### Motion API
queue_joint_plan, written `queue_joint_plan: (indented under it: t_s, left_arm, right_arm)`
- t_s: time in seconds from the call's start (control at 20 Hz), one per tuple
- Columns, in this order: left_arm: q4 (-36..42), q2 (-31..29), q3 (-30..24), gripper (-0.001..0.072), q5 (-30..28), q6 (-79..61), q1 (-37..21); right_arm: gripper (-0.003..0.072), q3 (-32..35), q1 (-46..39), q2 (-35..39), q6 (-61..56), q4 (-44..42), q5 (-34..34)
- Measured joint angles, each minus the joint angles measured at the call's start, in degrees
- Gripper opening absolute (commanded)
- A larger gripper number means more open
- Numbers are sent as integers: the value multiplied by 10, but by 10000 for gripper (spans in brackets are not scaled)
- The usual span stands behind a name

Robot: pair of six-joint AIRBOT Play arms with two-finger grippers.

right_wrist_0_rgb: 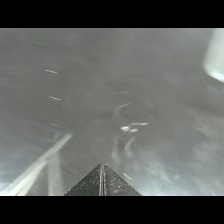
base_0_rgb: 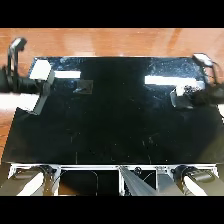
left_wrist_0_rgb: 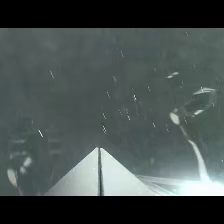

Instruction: Fold the box and place the chain.

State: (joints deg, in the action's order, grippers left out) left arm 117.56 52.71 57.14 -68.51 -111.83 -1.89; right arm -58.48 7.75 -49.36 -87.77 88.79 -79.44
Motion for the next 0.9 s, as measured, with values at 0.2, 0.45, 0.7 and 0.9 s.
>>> queue_joint_plan:
  t_s: [0.2, 0.45, 0.7, 0.9]
  left_arm:
    - [-24, -153, -147, 17, 60, 21, -6]
    - [-44, -232, -209, 19, 63, 37, -43]
    - [-49, -248, -221, 19, 61, 41, -54]
    - [-49, -250, -223, 19, 61, 42, -55]
  right_arm:
    - [39, 110, -52, 105, -12, 30, 21]
    - [38, 179, -74, 140, -11, 40, 86]
    - [38, 193, -78, 146, -10, 42, 109]
    - [38, 196, -78, 148, -10, 43, 113]
